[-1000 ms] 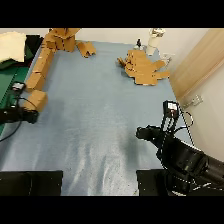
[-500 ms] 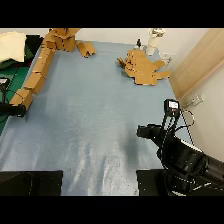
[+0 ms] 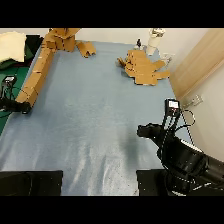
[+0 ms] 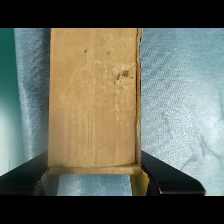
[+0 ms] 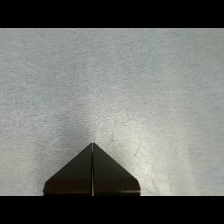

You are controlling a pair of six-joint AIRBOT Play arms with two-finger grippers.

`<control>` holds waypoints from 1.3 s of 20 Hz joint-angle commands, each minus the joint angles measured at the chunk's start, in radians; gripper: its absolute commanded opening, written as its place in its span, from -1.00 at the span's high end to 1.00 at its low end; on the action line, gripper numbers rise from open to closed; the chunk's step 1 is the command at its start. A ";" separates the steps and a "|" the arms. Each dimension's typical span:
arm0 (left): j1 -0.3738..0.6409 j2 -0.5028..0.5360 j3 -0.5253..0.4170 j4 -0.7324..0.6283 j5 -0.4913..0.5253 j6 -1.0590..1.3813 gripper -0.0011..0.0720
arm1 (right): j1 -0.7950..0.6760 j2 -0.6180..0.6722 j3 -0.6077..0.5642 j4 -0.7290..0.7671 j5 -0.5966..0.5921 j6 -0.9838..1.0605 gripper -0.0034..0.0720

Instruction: Fold the box.

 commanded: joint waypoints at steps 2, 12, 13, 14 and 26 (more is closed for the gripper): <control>-0.002 -0.019 0.005 0.002 0.010 0.000 -0.66 | 0.000 0.001 0.000 0.000 0.002 0.000 0.90; 0.044 0.079 0.056 0.057 -0.212 -0.042 -0.96 | 0.000 0.001 0.000 0.019 0.004 0.000 0.90; 0.063 0.106 0.070 0.095 -0.254 -0.061 -0.96 | 0.000 0.001 0.000 0.035 0.004 -0.001 0.90; 0.083 0.134 0.083 0.140 -0.301 -0.080 -0.96 | 0.000 0.001 0.000 0.055 0.004 -0.013 0.90; -0.370 0.292 0.136 -0.033 -0.491 -0.230 0.94 | -0.291 -0.257 0.209 0.380 0.054 -0.510 0.90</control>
